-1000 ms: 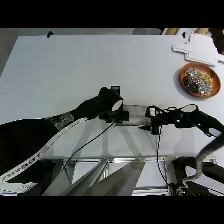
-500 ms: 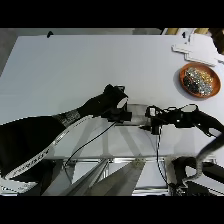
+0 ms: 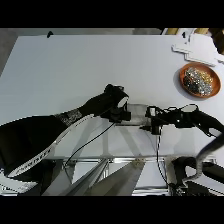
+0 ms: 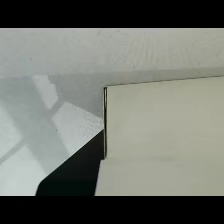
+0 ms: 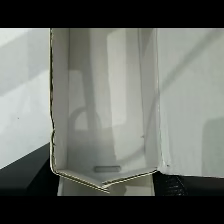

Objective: Fold the box and place the chain.

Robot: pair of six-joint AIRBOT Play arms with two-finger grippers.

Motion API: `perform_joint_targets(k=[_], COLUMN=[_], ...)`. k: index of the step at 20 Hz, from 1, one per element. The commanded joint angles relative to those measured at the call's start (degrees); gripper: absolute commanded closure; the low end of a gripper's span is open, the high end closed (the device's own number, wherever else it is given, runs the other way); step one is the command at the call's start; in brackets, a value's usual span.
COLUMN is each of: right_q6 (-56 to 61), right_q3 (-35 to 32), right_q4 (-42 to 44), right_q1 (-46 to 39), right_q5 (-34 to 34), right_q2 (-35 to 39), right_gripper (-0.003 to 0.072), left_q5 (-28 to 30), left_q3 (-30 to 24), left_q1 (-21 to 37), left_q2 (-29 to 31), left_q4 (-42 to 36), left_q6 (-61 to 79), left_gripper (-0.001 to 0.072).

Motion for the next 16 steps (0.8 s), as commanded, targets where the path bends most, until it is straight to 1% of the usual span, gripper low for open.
perform_joint_targets(k=[1,3,8,10,11,12,15,16], right_q6=[0.0,0.0,0.0,0.0,0.0,0.0,0.0,0.0], right_q3=[0.0,0.0,0.0,0.0,0.0,0.0,0.0,0.0], right_q4=[0.0,0.0,0.0,0.0,0.0,0.0,0.0,0.0], right_q1=[0.0,0.0,0.0,0.0,0.0,0.0,0.0,0.0], right_q5=[-0.1,-0.1,-0.1,-0.1,-0.1,-0.1,-0.1,-0.1], right_q2=[0.0,0.0,0.0,0.0,0.0,0.0,0.0,0.0], right_gripper=[0.0228,0.0228,0.0228,0.0228,0.0228,0.0228,0.0228,0.0228], left_q5=[0.2,0.3,0.2,0.1,0.0,0.0,0.0,-0.3], left_q3=[0.0,0.0,0.0,0.0,0.0,0.0,0.0,0.0], left_q1=[0.2,0.6,1.2,1.2,1.2,1.2,1.3,1.4], left_q2=[0.2,1.0,1.8,1.8,1.8,1.8,1.8,1.9], left_q4=[-0.5,-0.5,-0.5,-0.7,-0.7,-0.7,-0.9,-1.0], left_q6=[-0.1,0.0,0.2,0.2,0.2,0.3,0.2,0.3], left_gripper=[0.0618,0.0548,0.0550,0.0560,0.0597,0.0706,0.0706,0.0693])
